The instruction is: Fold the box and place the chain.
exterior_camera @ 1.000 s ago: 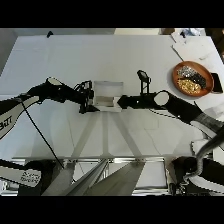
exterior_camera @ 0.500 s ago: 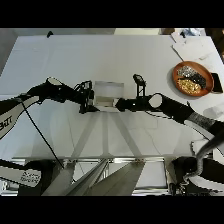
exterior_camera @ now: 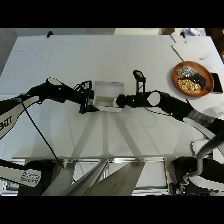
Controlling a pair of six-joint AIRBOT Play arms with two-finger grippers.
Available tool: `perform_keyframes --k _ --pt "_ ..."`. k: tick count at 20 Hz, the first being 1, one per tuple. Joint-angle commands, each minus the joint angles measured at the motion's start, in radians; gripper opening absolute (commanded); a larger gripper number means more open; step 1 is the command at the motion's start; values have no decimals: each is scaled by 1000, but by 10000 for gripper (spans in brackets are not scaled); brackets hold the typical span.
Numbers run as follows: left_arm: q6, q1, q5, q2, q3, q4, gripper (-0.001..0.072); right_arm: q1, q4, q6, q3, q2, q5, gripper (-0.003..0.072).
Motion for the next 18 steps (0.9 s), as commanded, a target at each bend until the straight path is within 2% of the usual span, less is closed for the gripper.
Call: perform_keyframes --k 1,3,8,10,13,16,18 --pt "1 1 0 0 0 0 381 21 -306 234 52 -8 92 432" --pt "1 1 0 0 0 0 381 40 -381 297 68 -15 113 432" --pt "1 1 0 0 0 0 381 83 -399 316 142 -77 179 431" --pt "1 1 0 0 0 0 381 93 -432 397 185 -111 218 429" --pt "1 1 0 0 0 0 381 112 -560 536 241 -139 264 394" --pt "1 1 0 0 0 0 381 129 -668 628 307 -185 394 351" --pt "1 1 0 0 0 0 381 145 -694 655 345 -223 455 351"
